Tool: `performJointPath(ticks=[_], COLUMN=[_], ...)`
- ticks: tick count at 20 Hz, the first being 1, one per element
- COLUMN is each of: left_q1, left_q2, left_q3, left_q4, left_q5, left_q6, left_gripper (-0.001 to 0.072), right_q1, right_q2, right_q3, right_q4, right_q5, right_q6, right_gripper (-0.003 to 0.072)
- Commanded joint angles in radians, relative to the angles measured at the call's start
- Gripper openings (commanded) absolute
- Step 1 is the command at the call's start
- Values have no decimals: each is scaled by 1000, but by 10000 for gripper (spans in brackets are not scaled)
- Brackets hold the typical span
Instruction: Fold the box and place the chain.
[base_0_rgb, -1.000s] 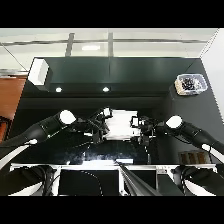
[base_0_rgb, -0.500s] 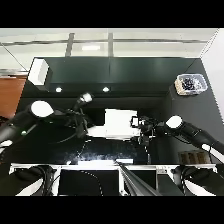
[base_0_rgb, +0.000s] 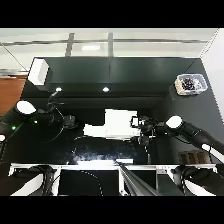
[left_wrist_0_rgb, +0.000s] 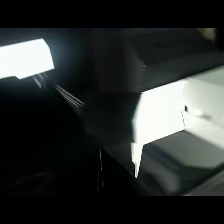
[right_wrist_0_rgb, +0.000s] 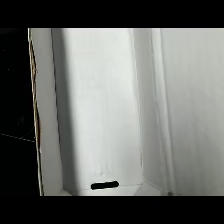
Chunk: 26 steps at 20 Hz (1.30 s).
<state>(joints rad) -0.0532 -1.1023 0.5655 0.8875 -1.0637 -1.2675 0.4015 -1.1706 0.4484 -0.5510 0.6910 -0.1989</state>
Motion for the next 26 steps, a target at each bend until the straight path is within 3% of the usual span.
performJointPath(ticks=[1,5,8,12,14,15,18,23,26], left_q1=[29,-90,-171,-146,-109,-101,-99,-158,-267], left_q2=[-123,-208,-224,-223,-218,-212,-205,-205,-205], left_q3=[-64,-66,-66,-66,-66,-66,-53,23,120], left_q4=[-174,-342,-395,-559,-580,-579,-569,-486,-306], left_q5=[10,20,60,-29,-74,-83,-128,-140,-54], left_q6=[-61,33,71,343,394,408,408,390,203], left_gripper=[24,23,24,24,28,95,685,694,686], right_q1=[1,1,1,1,1,1,1,1,1], right_q2=[0,0,0,0,0,0,0,0,0], right_q3=[0,0,0,0,0,0,0,0,0], right_q4=[0,0,0,0,0,0,0,0,0], right_q5=[1,0,1,1,0,0,0,0,0], right_q6=[0,0,0,0,0,0,0,0,0], right_gripper=[192,192,192,192,192,192,192,192,192])
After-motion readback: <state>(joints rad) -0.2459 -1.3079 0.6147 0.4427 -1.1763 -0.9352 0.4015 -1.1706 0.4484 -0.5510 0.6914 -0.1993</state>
